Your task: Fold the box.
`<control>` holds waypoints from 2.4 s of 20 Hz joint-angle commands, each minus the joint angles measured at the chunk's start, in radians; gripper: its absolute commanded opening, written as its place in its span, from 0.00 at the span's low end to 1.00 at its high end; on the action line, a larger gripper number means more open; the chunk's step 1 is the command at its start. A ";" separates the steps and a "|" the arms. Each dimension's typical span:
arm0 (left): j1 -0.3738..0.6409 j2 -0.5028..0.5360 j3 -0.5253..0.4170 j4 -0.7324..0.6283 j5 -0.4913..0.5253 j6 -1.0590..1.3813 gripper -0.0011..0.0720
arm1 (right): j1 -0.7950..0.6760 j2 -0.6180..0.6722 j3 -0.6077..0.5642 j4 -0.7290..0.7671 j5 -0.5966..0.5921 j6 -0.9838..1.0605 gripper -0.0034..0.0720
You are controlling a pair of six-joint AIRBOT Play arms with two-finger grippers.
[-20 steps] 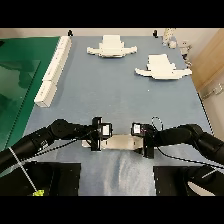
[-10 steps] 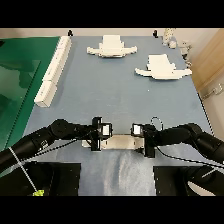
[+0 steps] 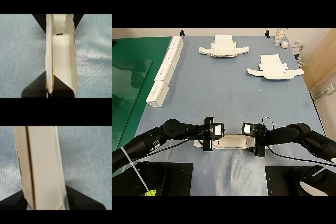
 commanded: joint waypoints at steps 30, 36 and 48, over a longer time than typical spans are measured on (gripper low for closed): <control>0.000 0.001 0.000 0.000 0.000 0.000 0.04 | 0.014 -0.010 -0.045 0.066 0.063 -0.131 0.77; 0.000 0.001 0.000 0.000 0.000 0.000 0.04 | 0.014 -0.010 -0.045 0.064 0.070 -0.131 0.77; 0.000 0.001 0.000 0.000 -0.002 0.000 0.04 | 0.014 -0.010 -0.045 0.064 0.070 -0.131 0.77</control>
